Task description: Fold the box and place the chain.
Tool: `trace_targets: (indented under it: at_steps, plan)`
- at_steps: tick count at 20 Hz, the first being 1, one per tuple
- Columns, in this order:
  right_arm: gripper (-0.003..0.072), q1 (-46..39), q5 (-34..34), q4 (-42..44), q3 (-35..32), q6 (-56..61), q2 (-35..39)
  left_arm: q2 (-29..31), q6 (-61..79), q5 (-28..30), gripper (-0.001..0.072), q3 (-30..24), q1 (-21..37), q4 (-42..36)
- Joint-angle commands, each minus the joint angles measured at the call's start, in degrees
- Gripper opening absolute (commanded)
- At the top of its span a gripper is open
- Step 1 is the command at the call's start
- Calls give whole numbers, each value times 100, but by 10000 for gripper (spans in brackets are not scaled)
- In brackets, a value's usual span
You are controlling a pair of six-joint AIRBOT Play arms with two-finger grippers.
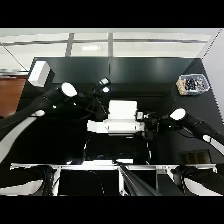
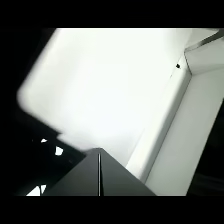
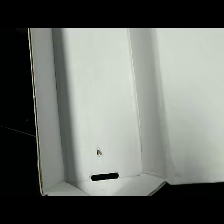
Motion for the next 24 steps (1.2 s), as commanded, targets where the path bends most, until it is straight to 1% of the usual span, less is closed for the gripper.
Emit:
trace_targets:
  at_steps: [1, 2, 3, 4, 5, 6, 7, 8, 9, 10, 11, 13, 14, 16, 17, 18, 20, 21, 23, 24]
  plan:
    - [244, 2, -7, -2, -2, 0, -4, 656, -579, -584, 26, 181, 461, 494]
    - [244, 2, -7, 0, -2, 0, -4, 994, -584, -483, 26, -28, 638, 457]
    - [244, 2, -4, -2, -2, 0, -4, 1322, -586, -254, 26, -321, 791, 299]
    - [244, 2, -2, -2, -2, 0, -4, 1657, -372, 57, 27, -706, 916, -66]
    - [244, 2, -4, 0, -2, 0, -4, 1965, 348, 315, 28, -1174, 992, -667]
    - [244, 2, -4, 0, -2, 0, -4, 2170, 1283, 426, 29, -1609, 990, -1237]
    - [244, 2, -4, 0, -2, 0, -4, 2240, 2035, 431, 33, -1932, 944, -1585]
    - [244, 2, -4, 0, -2, 0, -4, 2225, 2568, 452, 100, -2175, 850, -1652]
    - [244, 2, -2, 0, -2, 0, -4, 2179, 2929, 581, 354, -2317, 730, -1530]
    - [244, 2, -2, 0, -2, 2, -4, 2105, 3211, 870, 686, -2404, 577, -1344]
    - [244, 2, 0, 0, -2, 2, -4, 2020, 3272, 1189, 711, -2411, 420, -1080]
    - [244, 2, 0, 0, -2, 11, -4, 1836, 3357, 1884, 710, -2404, 98, -407]
    - [244, 2, 0, 0, -2, 22, -4, 1707, 3362, 2050, 707, -2378, -50, -105]
    - [244, 2, 0, 2, -2, 24, -4, 1434, 3414, 2072, 703, -2275, -317, 352]
    - [244, 2, 0, 0, -2, 24, -4, 1320, 3501, 2094, 701, -2223, -433, 365]
    - [244, 2, -2, 2, -2, 24, -4, 1202, 3501, 2098, 683, -2144, -538, 326]
    - [244, 2, -2, 0, -2, 24, -4, 1008, 3484, 2072, 660, -2009, -717, 90]
    - [244, 2, -2, 0, -2, 24, -4, 940, 3484, 1967, 614, -1958, -782, 13]
    - [244, 2, -2, 0, -2, 26, -4, 874, 3480, 1613, 592, -1882, -837, -31]
    - [244, 2, -2, 0, -2, 24, -4, 872, 3458, 1473, 503, -1880, -833, -146]
